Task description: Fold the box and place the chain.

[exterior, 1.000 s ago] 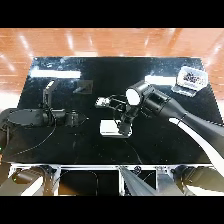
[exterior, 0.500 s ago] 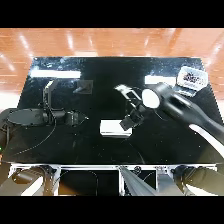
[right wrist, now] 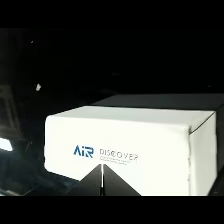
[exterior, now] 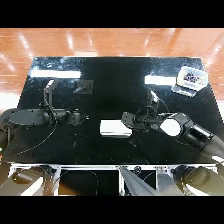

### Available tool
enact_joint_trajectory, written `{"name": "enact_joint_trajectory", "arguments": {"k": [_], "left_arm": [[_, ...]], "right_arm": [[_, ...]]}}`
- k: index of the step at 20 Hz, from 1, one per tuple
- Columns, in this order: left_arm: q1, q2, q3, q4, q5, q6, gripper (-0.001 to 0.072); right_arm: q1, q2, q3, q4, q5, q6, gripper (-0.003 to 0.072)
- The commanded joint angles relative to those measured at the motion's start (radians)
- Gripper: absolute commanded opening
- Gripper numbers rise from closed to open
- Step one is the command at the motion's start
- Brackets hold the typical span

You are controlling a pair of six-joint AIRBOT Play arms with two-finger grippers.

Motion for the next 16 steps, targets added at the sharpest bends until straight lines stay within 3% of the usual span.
{"name": "enact_joint_trajectory", "arguments": {"k": [1,16], "left_arm": [[-0.003,0.0,0.0,0.001,-0.008,0.0,0.0557],[-0.003,0.0,0.0,0.0,-0.026,0.0,0.0558]], "right_arm": [[0.001,-0.034,-0.02,0.19,-0.048,-0.117,0.0026],[0.01,-0.082,-0.021,0.235,-0.003,-0.195,0.0026]]}}
